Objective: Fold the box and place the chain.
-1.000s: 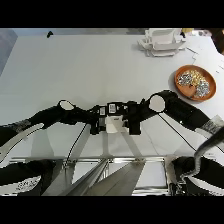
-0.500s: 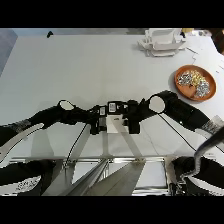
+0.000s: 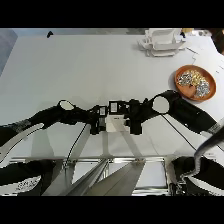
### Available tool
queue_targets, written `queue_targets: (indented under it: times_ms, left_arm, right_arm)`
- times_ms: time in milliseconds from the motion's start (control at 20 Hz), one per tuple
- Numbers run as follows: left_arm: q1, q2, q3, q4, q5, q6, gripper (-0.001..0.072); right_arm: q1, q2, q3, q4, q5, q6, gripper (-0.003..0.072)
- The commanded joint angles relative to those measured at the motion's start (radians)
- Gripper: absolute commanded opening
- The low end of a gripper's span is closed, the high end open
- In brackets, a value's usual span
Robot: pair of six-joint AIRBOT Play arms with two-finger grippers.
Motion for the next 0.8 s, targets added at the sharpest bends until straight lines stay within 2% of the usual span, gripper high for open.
queue_targets:
  times_ms: [0,50,550,700,750]
  left_arm:
    - [0.000,0.001,0.000,0.000,0.000,0.000,0.0271]
    - [0.000,0.001,0.000,0.000,0.000,0.000,0.0271]
    - [0.000,0.001,0.000,0.000,0.000,0.000,0.0271]
    - [0.000,0.001,0.000,0.000,0.000,0.000,0.0271]
    - [0.000,0.001,0.000,0.000,0.000,0.000,0.0271]
  right_arm:
    - [0.001,0.016,-0.003,0.011,0.033,-0.005,0.0352]
    - [0.001,0.015,-0.006,0.011,0.023,-0.008,0.0417]
    - [0.001,-0.030,-0.008,0.031,0.023,-0.008,0.0424]
    - [0.016,-0.030,-0.008,0.032,0.014,-0.008,0.0547]
    - [0.024,-0.030,-0.008,0.029,0.002,-0.008,0.0546]
